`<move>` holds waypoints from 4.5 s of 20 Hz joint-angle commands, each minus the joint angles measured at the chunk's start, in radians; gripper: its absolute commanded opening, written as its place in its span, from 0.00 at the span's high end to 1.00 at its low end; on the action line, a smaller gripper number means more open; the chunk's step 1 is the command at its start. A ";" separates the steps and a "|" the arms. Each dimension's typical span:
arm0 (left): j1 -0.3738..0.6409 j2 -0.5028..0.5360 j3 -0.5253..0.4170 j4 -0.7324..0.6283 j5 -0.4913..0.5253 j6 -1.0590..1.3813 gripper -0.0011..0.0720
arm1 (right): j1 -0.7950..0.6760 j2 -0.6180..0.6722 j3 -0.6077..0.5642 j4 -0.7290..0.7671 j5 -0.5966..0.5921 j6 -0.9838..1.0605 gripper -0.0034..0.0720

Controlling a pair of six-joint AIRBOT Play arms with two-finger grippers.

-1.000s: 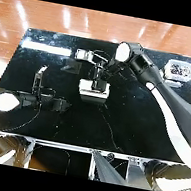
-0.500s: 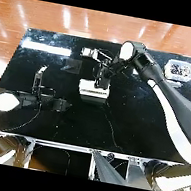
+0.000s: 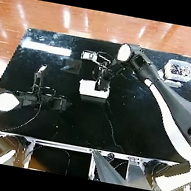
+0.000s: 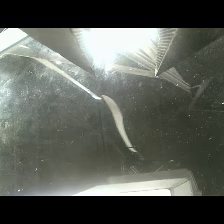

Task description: Fold the box and place the chain.

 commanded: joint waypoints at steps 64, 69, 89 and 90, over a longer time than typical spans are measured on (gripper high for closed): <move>0.000 0.000 0.001 0.000 0.031 0.000 0.32 | 0.005 0.000 0.011 -0.150 -0.174 -0.017 0.51; 0.000 0.000 0.001 0.000 0.031 0.000 0.32 | 0.005 0.000 0.011 -0.154 -0.227 -0.017 0.51; 0.000 0.000 0.001 0.001 0.034 0.000 0.32 | 0.005 0.013 0.020 -0.159 -0.269 0.007 0.01; 0.000 0.000 0.001 0.000 0.035 0.000 0.32 | 0.005 0.013 0.035 -0.141 -0.257 0.020 0.01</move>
